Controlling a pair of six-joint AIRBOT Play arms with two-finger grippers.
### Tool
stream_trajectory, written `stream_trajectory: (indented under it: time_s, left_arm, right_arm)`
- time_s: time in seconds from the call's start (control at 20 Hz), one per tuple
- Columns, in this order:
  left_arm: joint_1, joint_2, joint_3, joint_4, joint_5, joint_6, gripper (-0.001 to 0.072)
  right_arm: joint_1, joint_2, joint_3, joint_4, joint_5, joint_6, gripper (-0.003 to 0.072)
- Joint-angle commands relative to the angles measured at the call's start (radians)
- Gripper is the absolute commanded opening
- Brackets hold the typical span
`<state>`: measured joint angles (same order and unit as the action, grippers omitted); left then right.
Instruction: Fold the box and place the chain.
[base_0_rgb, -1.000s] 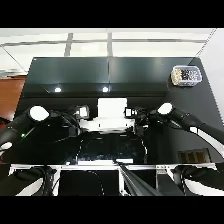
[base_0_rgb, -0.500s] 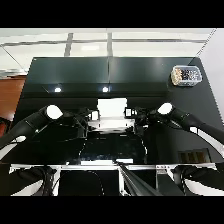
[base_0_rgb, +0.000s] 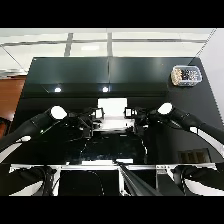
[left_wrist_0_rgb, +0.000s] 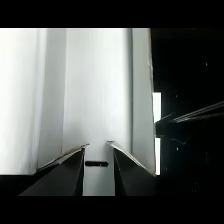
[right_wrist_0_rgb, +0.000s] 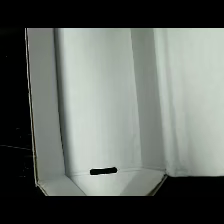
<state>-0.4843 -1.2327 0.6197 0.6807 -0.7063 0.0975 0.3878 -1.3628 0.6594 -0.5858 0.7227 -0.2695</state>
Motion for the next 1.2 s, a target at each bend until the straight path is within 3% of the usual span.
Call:
stream_trajectory:
  time_s: [0.0,0.4,0.5,0.55,0.6,0.65,0.7,0.8,0.95,1.15]
  left_arm:
    - [-0.012,-0.031,0.001,-0.158,0.023,0.0,0.0219]
    - [-0.01,-0.032,0.001,-0.162,0.017,0.0,0.0217]
    - [-0.01,-0.032,0.001,-0.158,0.016,0.0,0.028]
    - [-0.01,-0.032,0.001,-0.135,0.012,0.0,0.014]
    - [-0.011,-0.032,0.001,-0.111,0.002,0.0,0.0169]
    - [-0.01,-0.032,0.0,-0.108,0.0,-0.002,0.0411]
    - [-0.01,-0.032,0.0,-0.104,-0.001,-0.028,0.042]
    - [-0.01,-0.03,0.005,-0.065,-0.004,-0.046,0.0118]
    - [-0.003,0.013,0.013,0.01,-0.013,-0.151,0.0028]
    - [0.066,0.185,0.013,0.127,-0.077,-0.355,0.0027]
  right_arm:
    - [0.001,-0.001,0.0,0.001,-0.001,0.0,0.0224]
    - [0.001,-0.001,0.0,0.001,-0.001,0.0,0.0225]
    - [0.001,-0.001,0.0,0.001,-0.001,0.0,0.0225]
    - [0.001,-0.001,0.0,0.001,-0.001,0.0,0.0225]
    - [0.001,-0.001,0.0,0.001,-0.001,0.0,0.0225]
    - [0.001,-0.001,0.0,0.001,-0.001,0.0,0.0225]
    - [0.001,-0.001,0.0,0.001,-0.001,0.0,0.0225]
    - [0.001,-0.001,0.0,0.001,-0.001,0.0,0.0225]
    - [0.001,-0.001,0.0,0.001,-0.001,0.0,0.0225]
    - [0.001,-0.001,0.0,0.001,-0.001,0.0,0.0225]
